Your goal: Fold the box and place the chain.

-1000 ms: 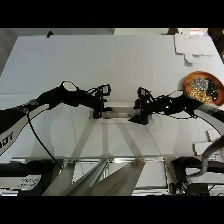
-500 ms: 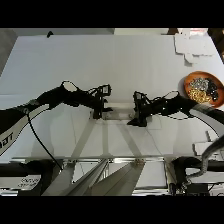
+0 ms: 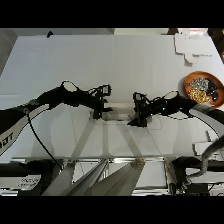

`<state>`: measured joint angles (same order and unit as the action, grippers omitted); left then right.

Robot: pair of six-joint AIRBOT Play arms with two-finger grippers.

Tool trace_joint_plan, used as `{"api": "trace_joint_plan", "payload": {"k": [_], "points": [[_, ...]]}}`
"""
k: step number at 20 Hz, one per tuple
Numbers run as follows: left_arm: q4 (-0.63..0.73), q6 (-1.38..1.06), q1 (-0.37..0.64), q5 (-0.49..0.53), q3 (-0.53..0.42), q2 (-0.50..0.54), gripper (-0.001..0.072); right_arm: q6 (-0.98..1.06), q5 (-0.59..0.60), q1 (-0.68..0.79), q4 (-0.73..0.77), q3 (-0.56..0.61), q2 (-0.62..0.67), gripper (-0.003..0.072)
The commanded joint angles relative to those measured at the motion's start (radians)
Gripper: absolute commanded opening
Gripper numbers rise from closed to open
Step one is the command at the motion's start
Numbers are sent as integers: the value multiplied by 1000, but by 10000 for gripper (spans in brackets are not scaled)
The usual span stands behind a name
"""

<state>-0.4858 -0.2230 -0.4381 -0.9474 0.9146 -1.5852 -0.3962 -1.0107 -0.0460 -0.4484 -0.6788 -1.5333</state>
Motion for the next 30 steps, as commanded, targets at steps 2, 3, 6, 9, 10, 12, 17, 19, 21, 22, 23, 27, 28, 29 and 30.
{"api": "trace_joint_plan", "payload": {"k": [2, 3, 6, 9, 10, 12, 17, 19, 21, 22, 23, 27, 28, 29, 30], "points": [[0, -1, 0, 0, 0, -1, 9, -5, 14, 0, -24, -4, 0, 665], [0, -1, 0, 0, 0, -1, 9, -4, 19, 0, -24, -4, 0, 665], [0, -1, 0, 0, 0, -1, 9, -1, 44, 1, -26, -8, 0, 665], [0, 0, 0, 0, 0, -1, 9, 6, 65, 1, -24, -9, 2, 665], [0, 0, 0, 0, 0, -1, 9, 6, 64, 8, -19, -8, 2, 665], [0, -1, 0, 0, 0, -1, 9, 19, 65, 28, -8, -8, 2, 665], [0, 0, 0, 0, 0, -1, 9, 18, 59, 28, -19, -6, 2, 665], [0, -1, 0, 0, 0, -1, 9, 13, 55, 18, -36, -6, 2, 665], [0, 0, 0, 0, 0, -1, 9, 10, 53, 10, -50, -6, 2, 665], [0, -1, 0, 0, 0, -1, 9, 10, 52, 10, -50, -6, 2, 665], [0, 0, 0, 0, 0, -1, 9, 10, 52, 10, -51, -6, 2, 665], [0, 0, 0, 0, 0, -1, 9, 6, 49, 7, -54, -6, 2, 665], [0, 0, 0, 0, 0, -1, 9, 6, 49, 1, -64, -6, 2, 665], [0, -1, 0, 0, 0, -1, 9, 6, 51, -10, -80, -6, 2, 665], [0, -1, 0, 0, 0, -1, 9, 11, 57, -23, -98, -7, 2, 665]]}}
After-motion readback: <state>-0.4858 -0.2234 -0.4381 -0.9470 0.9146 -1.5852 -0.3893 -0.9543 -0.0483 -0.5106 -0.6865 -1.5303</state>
